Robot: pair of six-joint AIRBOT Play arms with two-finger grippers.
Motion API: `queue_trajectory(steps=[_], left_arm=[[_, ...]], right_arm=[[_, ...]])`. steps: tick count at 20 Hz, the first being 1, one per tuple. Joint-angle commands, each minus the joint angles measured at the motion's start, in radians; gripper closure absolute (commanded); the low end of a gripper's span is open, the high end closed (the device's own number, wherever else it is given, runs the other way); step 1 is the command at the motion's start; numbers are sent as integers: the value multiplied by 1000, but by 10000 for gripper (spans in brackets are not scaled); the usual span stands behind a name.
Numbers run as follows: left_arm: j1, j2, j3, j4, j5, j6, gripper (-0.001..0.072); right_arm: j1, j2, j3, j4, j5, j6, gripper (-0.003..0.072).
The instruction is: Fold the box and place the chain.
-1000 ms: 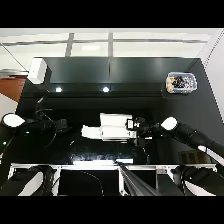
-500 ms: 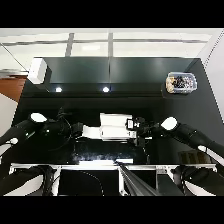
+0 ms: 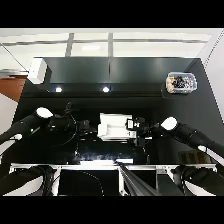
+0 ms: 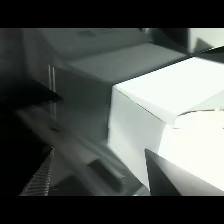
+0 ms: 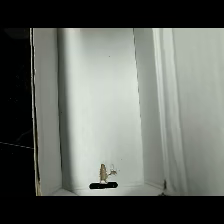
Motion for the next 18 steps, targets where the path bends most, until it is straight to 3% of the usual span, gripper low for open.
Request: queue_trajectory(steps=[1,8,15,18], left_arm=[[-7,2,59,-10,-80,0,-1],[-45,2,95,-11,-109,-4,0],[-220,2,95,48,115,-181,6],[-262,2,95,70,147,-220,11]], right_arm=[[1,0,0,0,0,0,157],[1,0,0,0,0,0,157],[1,0,0,0,0,0,157],[1,0,0,0,0,0,157]])
